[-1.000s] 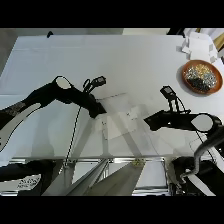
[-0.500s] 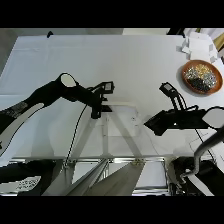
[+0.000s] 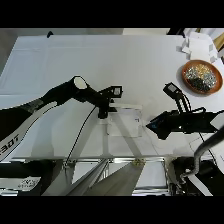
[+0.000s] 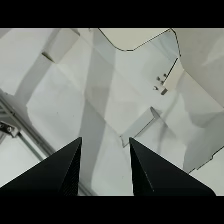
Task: Fold the box and place the chain.
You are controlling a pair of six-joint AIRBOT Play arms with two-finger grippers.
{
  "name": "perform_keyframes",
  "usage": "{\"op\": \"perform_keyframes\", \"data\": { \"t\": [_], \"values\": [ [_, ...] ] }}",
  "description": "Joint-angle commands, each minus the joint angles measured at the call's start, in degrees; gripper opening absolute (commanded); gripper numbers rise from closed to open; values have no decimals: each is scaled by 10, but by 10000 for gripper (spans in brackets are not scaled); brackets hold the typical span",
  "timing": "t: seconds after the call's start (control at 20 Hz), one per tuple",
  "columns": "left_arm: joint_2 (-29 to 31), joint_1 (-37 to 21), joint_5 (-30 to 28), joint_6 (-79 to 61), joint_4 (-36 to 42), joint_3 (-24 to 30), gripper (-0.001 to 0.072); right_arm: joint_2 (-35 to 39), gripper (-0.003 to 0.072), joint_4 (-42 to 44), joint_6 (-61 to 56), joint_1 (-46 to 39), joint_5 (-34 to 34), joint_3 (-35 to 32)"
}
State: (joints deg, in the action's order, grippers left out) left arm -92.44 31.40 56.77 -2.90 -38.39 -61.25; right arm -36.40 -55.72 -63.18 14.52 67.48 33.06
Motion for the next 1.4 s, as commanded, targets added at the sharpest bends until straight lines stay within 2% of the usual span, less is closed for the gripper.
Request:
{"op": "perform_keyframes", "data": {
  "t": [0.0, 0.35, 1.35],
  "values": [
    [-13, 1, -14, 0, -2, -4, 4, 1, 337, -11, 0, 0, 0, 0],
    [-14, 1, -26, 0, -2, -4, 5, 1, 337, -40, 0, 0, -4, 0],
    [-28, 2, -25, 8, -1, -4, 10, 1, 337, -45, 0, 0, -10, 0]
  ]
}}
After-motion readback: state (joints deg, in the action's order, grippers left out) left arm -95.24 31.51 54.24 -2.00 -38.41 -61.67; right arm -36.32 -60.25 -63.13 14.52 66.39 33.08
